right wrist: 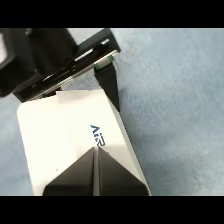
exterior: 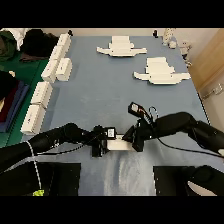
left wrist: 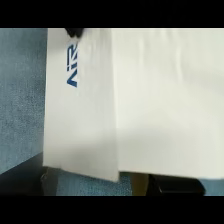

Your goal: Fold the box.

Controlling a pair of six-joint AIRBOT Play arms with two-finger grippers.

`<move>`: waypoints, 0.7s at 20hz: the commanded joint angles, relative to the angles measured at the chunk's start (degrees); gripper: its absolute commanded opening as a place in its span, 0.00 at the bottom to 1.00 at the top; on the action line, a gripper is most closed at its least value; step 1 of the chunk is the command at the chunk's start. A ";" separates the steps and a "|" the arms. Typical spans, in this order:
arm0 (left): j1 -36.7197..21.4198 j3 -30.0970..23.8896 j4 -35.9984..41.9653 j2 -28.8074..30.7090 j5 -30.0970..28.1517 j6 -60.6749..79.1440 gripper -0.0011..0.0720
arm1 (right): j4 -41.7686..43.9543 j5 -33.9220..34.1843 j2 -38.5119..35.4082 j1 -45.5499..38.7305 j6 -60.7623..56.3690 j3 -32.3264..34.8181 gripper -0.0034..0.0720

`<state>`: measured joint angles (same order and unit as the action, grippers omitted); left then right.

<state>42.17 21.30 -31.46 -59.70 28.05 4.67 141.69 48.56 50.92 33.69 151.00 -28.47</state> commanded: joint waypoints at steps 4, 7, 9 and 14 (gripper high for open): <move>0.00 0.00 0.00 0.02 0.00 0.00 0.37 | -2.32 -13.88 -7.76 8.28 8.17 7.80 0.32; -0.02 0.00 -0.02 0.02 -0.02 0.00 0.37 | -2.60 -13.75 -7.80 9.49 12.22 7.21 0.41; 0.00 0.02 -0.02 0.02 -0.02 0.00 0.37 | -2.67 -13.53 -7.78 10.14 14.29 6.60 0.60; 0.00 0.02 -0.02 0.02 -0.02 0.00 0.37 | -6.36 -11.72 -6.93 10.38 17.09 6.64 0.75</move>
<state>42.17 21.30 -31.46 -59.70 28.03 4.64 138.10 36.18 43.53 43.77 166.19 -21.80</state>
